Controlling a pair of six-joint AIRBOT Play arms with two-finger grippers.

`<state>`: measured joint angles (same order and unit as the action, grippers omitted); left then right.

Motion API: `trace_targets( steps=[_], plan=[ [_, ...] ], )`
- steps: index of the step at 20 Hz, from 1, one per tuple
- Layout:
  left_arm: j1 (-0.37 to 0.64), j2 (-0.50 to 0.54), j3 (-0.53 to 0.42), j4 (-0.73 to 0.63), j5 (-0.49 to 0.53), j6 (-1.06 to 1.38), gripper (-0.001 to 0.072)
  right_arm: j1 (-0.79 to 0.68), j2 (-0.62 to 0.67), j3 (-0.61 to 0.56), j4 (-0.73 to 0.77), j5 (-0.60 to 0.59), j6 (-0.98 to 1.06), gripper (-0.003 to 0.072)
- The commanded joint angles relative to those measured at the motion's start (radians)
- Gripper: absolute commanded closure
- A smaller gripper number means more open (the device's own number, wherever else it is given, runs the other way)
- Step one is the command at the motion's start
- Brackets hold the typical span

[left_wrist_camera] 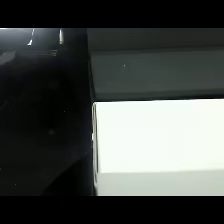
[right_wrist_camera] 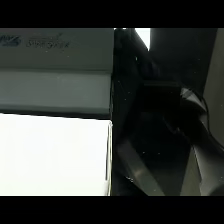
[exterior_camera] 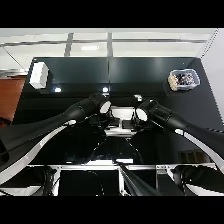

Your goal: Fold the box and place the chain.

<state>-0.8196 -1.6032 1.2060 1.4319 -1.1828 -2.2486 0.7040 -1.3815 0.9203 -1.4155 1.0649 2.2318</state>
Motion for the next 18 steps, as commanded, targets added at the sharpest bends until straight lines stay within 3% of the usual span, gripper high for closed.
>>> trace_targets(
  steps=[1, 2, 6, 8, 10, 13, 16, 17, 18],
  plan=[
    [0.0, 0.0, 0.0, 0.0, 0.001, 0.001, 0.0681, 0.001, 0.016, 0.002, 0.0, -0.006, -0.002, 0.0421],
    [0.0, 0.0, 0.0, 0.0, 0.001, 0.001, 0.0681, 0.001, 0.03, 0.002, 0.0, -0.006, -0.007, 0.0304],
    [0.0, 0.0, 0.0, 0.0, 0.0, 0.001, 0.068, 0.001, 0.164, 0.002, -0.013, 0.043, -0.087, 0.0304],
    [0.0, 0.0, 0.0, 0.0, 0.0, 0.001, 0.0681, 0.0, 0.277, 0.002, -0.105, 0.076, -0.09, 0.0304],
    [0.0, 0.0, 0.0, 0.0, 0.0, 0.001, 0.068, 0.0, 0.373, 0.001, -0.321, 0.095, -0.09, 0.0304],
    [0.0, 0.0, 0.0, 0.0, 0.0, 0.001, 0.068, -0.029, 0.406, -0.005, -0.728, 0.141, -0.089, 0.0304],
    [0.0, 0.0, 0.0, 0.0, 0.0, 0.001, 0.068, -0.231, 0.399, -0.071, -0.791, -0.111, -0.073, 0.0301],
    [0.0, 0.0, 0.0, 0.0, 0.0, 0.001, 0.068, -0.315, 0.386, -0.101, -0.771, -0.212, -0.025, 0.0219],
    [0.0, 0.0, 0.0, 0.0, 0.001, 0.001, 0.0681, -0.408, 0.363, -0.131, -0.725, -0.307, 0.026, -0.0034]
  ],
)
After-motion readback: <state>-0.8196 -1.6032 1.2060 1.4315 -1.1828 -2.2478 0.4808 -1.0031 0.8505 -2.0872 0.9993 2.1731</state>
